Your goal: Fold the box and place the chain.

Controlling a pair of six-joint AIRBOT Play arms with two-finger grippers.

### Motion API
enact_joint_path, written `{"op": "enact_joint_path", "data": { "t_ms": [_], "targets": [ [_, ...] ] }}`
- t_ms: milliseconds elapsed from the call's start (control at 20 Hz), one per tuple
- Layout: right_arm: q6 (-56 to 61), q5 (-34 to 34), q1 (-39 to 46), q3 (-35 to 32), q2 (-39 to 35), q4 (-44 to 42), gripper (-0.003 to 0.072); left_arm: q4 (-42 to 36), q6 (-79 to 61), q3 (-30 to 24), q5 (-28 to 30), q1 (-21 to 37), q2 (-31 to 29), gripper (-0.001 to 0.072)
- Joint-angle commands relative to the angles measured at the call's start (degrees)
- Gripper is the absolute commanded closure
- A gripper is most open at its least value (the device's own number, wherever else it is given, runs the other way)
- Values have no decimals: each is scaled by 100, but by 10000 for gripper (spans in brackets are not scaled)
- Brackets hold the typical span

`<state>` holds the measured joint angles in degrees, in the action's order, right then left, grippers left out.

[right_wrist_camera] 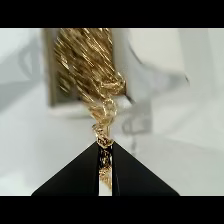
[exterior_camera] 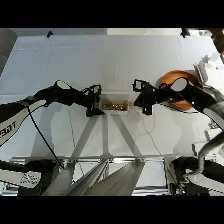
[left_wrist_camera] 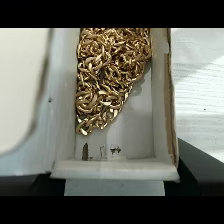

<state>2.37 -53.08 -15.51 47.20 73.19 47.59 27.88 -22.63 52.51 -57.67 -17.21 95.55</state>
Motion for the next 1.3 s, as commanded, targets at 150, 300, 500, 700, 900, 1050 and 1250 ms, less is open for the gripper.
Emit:
{"op": "enact_joint_path", "data": {
  "t_ms": [150, 300, 500, 700, 900, 1050, 1250],
  "targets": [
    [1639, -17, -662, 11, -866, -33, 680, 2, -2, -2, 0, -2, -2, 449],
    [2363, 352, -883, 13, -944, -181, 680, 2, -2, -2, 0, -2, -2, 449],
    [2787, 1617, -1268, 50, -944, -697, 680, 2, -2, -2, 0, -2, -2, 449],
    [2785, 3010, -1648, 223, -944, -1075, 680, 2, -2, -2, 0, -2, -2, 449],
    [2787, 3954, -1788, 234, -944, -1202, 680, 2, -2, -2, 0, -2, -2, 449],
    [2785, 4070, -1788, 234, -944, -1840, 680, 2, -2, -2, 0, -2, -2, 449],
    [2785, 3989, -1788, 232, -944, -1847, 680, 2, -2, -2, 0, -2, -2, 449]
  ]
}}
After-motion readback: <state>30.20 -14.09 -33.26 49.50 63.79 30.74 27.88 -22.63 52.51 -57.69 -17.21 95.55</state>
